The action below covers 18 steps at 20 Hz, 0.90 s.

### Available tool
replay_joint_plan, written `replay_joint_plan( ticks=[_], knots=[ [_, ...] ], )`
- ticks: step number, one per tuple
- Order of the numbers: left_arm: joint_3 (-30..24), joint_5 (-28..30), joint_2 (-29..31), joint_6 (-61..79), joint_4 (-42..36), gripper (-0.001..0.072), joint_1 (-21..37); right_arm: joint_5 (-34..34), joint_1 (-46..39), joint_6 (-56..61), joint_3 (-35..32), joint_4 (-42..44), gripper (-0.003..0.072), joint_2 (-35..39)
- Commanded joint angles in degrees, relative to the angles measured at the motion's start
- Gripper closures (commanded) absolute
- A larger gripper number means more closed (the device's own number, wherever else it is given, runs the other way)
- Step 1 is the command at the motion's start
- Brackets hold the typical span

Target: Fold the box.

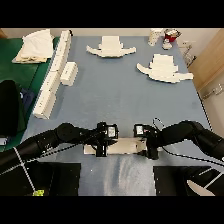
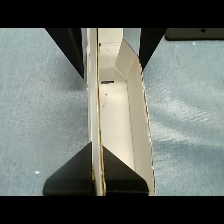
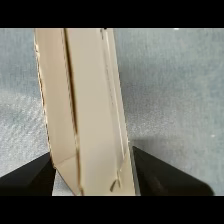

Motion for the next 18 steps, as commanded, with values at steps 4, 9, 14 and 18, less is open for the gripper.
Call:
replay_joint_plan(
  ticks=[4,9,14,18],
  knots=[
    [0.0,0.0,0.0,0.0,0.0,0.0697,0.0,3.8,0.2,-6.1,-2.1,0.7,-0.0025,-0.5],
    [0.0,0.0,0.0,0.0,0.0,0.0697,0.0,6.8,1.9,-6.1,-3.1,1.2,0.0041,-0.5],
    [0.0,0.0,0.0,0.0,0.0,0.0697,0.0,9.5,2.6,-6.1,-5.0,1.0,0.0040,-1.2],
    [0.0,0.0,0.0,0.0,0.0,0.0697,0.0,9.5,2.7,-6.1,-5.0,1.0,0.0187,-1.3]
  ],
)
